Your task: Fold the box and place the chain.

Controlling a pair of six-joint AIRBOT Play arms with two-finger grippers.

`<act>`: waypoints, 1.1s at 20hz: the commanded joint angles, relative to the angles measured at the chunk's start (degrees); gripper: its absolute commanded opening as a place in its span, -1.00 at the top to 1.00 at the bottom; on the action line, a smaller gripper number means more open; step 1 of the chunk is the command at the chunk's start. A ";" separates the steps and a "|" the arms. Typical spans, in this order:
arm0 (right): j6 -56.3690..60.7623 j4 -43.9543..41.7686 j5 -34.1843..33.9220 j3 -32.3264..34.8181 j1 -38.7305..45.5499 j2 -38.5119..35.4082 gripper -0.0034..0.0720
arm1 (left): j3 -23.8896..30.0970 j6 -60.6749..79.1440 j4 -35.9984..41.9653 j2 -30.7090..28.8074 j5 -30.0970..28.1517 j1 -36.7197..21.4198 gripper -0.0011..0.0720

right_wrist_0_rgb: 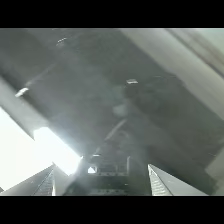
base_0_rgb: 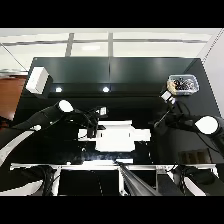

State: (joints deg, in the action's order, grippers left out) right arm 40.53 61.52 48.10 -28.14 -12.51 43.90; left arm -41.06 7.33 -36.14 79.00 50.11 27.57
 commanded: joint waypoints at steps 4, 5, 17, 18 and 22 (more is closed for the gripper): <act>-12.98 -4.11 1.40 3.80 -10.10 0.31 -0.85 | 0.00 -0.24 0.59 0.26 -0.04 0.33 0.90; -14.75 -4.13 0.52 4.70 -12.41 0.33 -0.85 | 0.00 -0.26 0.59 0.26 0.02 0.33 0.90; -22.60 -5.05 0.33 7.45 -21.27 4.72 -0.86 | 0.00 -0.28 0.59 0.26 0.15 0.35 0.90; -23.82 -5.18 -0.83 7.45 -22.45 5.75 -0.86 | 0.00 -0.28 0.59 0.26 0.24 0.35 0.90; -24.48 -5.57 -6.14 7.43 -25.44 7.52 -0.96 | 0.00 -0.28 0.57 0.26 1.99 0.33 0.90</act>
State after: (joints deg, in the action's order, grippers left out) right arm 17.45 56.62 45.43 -20.71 -35.86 50.17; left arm -41.06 6.96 -35.55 79.24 51.13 27.90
